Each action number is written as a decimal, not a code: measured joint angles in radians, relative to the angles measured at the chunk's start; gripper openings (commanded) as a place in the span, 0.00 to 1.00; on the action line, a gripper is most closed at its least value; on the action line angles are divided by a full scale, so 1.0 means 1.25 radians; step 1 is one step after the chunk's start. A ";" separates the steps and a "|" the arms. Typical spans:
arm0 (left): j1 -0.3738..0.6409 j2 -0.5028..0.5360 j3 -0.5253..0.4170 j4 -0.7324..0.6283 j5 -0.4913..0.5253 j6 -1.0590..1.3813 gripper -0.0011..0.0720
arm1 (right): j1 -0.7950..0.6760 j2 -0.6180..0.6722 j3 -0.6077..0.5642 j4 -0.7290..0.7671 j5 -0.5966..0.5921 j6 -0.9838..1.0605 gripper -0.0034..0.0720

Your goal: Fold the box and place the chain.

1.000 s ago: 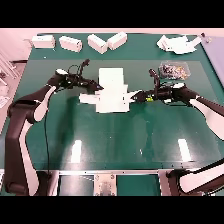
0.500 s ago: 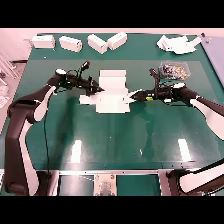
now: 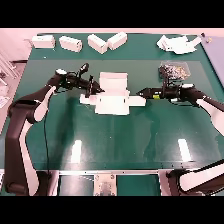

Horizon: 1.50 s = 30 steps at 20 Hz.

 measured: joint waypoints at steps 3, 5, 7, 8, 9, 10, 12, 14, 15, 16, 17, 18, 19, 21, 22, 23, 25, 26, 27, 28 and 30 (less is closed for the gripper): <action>0.000 0.000 -0.010 -0.004 0.000 0.020 0.03 | -0.012 0.000 -0.002 0.008 0.001 -0.006 0.26; 0.000 0.004 -0.028 -0.009 0.012 0.039 0.03 | -0.017 0.000 -0.006 0.011 0.000 -0.009 0.26; 0.000 0.016 -0.052 -0.011 0.036 0.061 0.03 | -0.019 0.000 -0.014 0.013 0.000 -0.011 0.26; 0.000 0.025 -0.066 -0.013 0.054 0.074 0.03 | -0.020 0.000 -0.018 0.013 0.000 -0.012 0.26; 0.000 0.036 -0.082 -0.014 0.073 0.086 0.03 | -0.021 -0.001 -0.022 0.013 -0.003 -0.016 0.26; -0.001 0.048 -0.102 -0.015 0.095 0.100 0.03 | -0.021 -0.001 -0.026 0.014 -0.007 -0.020 0.26; -0.001 0.069 -0.137 -0.015 0.133 0.126 0.03 | -0.021 -0.001 -0.033 0.014 -0.017 -0.026 0.26; -0.002 0.080 -0.159 -0.017 0.154 0.146 0.03 | -0.022 -0.001 -0.037 0.015 -0.023 -0.027 0.26; -0.002 0.084 -0.166 -0.017 0.158 0.155 0.03 | -0.022 -0.001 -0.038 0.015 -0.026 -0.029 0.26; -0.002 0.087 -0.171 -0.018 0.163 0.162 0.04 | -0.022 -0.001 -0.039 0.016 -0.027 -0.029 0.26; -0.002 0.088 -0.174 -0.018 0.166 0.167 0.04 | -0.022 -0.001 -0.039 0.017 -0.028 -0.030 0.26; -0.003 0.089 -0.177 -0.018 0.169 0.172 0.04 | -0.022 -0.001 -0.040 0.019 -0.031 -0.030 0.26; -0.003 0.091 -0.179 -0.018 0.172 0.175 0.04 | -0.022 -0.001 -0.040 0.019 -0.032 -0.031 0.26; -0.003 0.091 -0.181 -0.017 0.175 0.180 0.04 | -0.022 -0.001 -0.040 0.020 -0.033 -0.032 0.26; -0.004 0.092 -0.182 -0.016 0.176 0.182 0.04 | -0.022 -0.001 -0.040 0.020 -0.034 -0.032 0.26; -0.004 0.092 -0.182 -0.016 0.177 0.181 0.04 | -0.023 -0.001 -0.040 0.020 -0.034 -0.032 0.26; -0.004 0.092 -0.182 -0.015 0.177 0.179 0.04 | -0.026 -0.001 -0.040 0.020 -0.034 -0.033 0.18; -0.004 0.092 -0.183 -0.015 0.175 0.179 0.04 | -0.027 -0.001 -0.040 0.020 -0.033 -0.033 0.11; -0.004 0.092 -0.183 -0.015 0.174 0.178 0.04 | -0.028 -0.001 -0.040 0.022 -0.030 -0.032 0.07; -0.004 0.092 -0.183 -0.014 0.171 0.177 0.04 | -0.031 -0.001 -0.040 0.027 -0.022 -0.032 0.07; -0.004 0.092 -0.183 -0.016 0.168 0.176 0.04 | -0.037 0.000 -0.041 0.047 -0.021 -0.046 0.07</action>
